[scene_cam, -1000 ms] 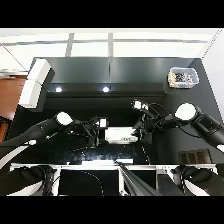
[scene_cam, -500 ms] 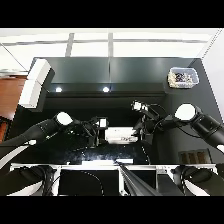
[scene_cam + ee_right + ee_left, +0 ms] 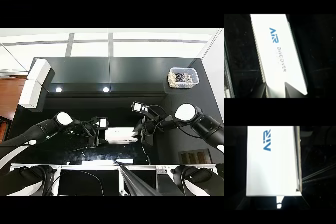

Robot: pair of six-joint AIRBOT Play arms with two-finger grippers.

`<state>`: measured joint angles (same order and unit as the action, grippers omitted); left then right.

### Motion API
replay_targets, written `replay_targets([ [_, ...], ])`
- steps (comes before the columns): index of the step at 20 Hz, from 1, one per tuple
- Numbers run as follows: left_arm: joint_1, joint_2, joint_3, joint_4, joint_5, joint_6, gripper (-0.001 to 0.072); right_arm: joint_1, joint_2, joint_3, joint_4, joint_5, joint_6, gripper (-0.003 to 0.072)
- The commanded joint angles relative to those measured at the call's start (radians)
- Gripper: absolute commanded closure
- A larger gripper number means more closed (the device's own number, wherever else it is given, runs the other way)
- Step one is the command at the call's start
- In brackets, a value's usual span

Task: Fold the box and place the chain.

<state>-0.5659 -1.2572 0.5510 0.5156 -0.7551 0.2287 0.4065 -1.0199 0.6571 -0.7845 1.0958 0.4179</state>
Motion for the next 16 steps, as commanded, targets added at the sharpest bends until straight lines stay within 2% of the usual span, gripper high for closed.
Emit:
replay_targets([
  [1,0.000,0.000,0.000,0.000,0.000,0.000,0.0344,0.001,-0.001,0.000,0.001,0.005,0.001,0.0438],
  [16,0.000,0.000,0.000,0.000,0.000,0.000,0.0344,0.036,-0.001,-0.017,-0.012,-0.013,0.016,0.0439],
])
